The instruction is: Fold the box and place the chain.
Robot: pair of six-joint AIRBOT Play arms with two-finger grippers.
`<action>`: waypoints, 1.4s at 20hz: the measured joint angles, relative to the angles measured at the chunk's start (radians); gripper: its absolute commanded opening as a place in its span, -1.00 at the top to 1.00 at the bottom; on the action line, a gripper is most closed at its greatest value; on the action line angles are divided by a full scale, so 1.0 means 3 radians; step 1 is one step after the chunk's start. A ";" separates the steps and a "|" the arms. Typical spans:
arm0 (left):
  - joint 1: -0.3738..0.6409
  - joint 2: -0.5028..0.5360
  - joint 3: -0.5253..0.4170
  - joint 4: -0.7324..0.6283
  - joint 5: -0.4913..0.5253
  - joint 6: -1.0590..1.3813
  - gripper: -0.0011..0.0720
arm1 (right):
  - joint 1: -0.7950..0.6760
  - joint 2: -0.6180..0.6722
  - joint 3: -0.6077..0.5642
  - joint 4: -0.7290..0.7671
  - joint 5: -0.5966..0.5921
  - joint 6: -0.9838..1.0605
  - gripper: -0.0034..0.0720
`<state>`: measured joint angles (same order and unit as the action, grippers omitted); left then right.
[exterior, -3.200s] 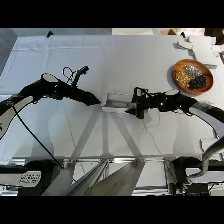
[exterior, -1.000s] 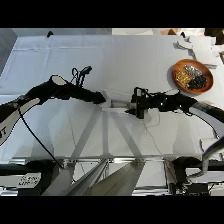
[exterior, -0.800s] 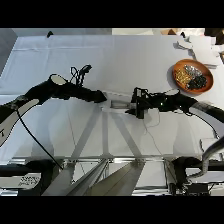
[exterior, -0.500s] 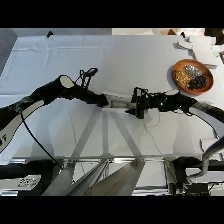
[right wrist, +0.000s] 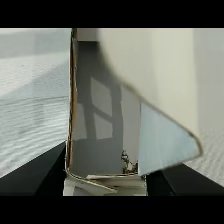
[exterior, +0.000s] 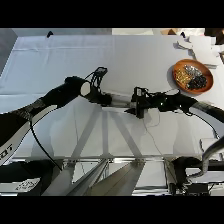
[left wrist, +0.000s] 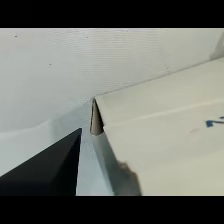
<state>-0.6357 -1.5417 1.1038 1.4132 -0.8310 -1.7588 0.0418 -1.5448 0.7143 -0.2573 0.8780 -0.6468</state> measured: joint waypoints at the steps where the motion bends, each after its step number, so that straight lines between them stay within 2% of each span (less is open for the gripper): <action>1: -0.0062 0.0000 0.0009 0.0126 -0.0004 -0.0172 -0.15 | 0.0000 0.0000 0.0000 -0.0003 0.0003 0.0000 -0.26; 2: -0.0117 -0.0001 0.0014 0.0243 -0.0019 -0.0350 -0.07 | 0.0000 0.0000 0.0000 -0.0005 0.0008 -0.0003 -0.26; 7: -0.0284 -0.0036 0.0028 0.0646 -0.0142 -0.1165 0.02 | 0.0001 0.0000 -0.0001 -0.0005 0.0011 -0.0004 -0.26; 17: -0.0519 -0.0187 0.0242 0.1054 -0.0535 -0.1962 0.02 | 0.0001 0.0000 -0.0001 -0.0003 0.0000 -0.0003 -0.26; 18: -0.0526 -0.0193 0.0256 0.1086 -0.0543 -0.2055 0.04 | 0.0000 0.0000 -0.0001 0.0000 -0.0004 -0.0001 -0.26; 20: -0.0538 -0.0202 0.0271 0.1125 -0.0543 -0.2187 0.24 | 0.0001 0.0000 -0.0001 0.0000 -0.0004 -0.0003 -0.26; 24: -0.0548 -0.0220 0.0285 0.1161 -0.0563 -0.2372 0.28 | 0.0000 0.0000 -0.0001 0.0000 -0.0001 -0.0003 -0.26; 25: -0.0558 -0.0229 0.0286 0.1161 -0.0563 -0.2407 0.40 | 0.0000 0.0000 -0.0001 -0.0001 -0.0001 -0.0003 -0.26; 28: -0.0601 -0.0254 0.0287 0.1161 -0.0609 -0.2467 0.94 | 0.0000 0.0000 -0.0001 -0.0006 0.0005 -0.0008 -0.26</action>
<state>-0.8162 -1.6180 1.1900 1.7615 -1.0138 -2.4989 0.0418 -1.5448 0.7139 -0.2592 0.8795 -0.6491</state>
